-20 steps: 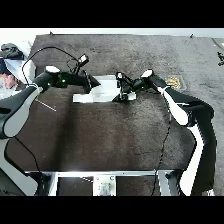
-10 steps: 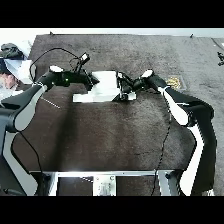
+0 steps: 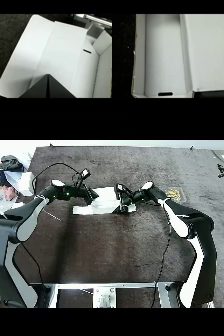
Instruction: Fold the box and place the chain.
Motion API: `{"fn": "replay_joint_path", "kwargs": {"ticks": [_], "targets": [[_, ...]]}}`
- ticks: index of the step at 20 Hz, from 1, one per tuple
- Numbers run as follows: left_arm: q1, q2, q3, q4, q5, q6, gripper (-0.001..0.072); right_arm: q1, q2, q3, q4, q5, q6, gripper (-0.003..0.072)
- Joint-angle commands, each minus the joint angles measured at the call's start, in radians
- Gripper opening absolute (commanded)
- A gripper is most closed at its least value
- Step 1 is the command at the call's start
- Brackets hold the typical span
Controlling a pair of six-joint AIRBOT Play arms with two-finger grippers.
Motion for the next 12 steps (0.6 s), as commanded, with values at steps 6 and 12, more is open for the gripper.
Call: {"fn": "replay_joint_path", "kwargs": {"ticks": [6,12], "targets": [[0.003,0.014,0.062,0.038,-0.006,0.01,0.001,0.0,0.0,0.001,-0.001,0.0,0.0,0.0534],[0.068,0.13,0.074,0.114,-0.164,0.046,0.0012,0.001,0.0,0.001,-0.001,0.0,0.0,0.0533]]}}
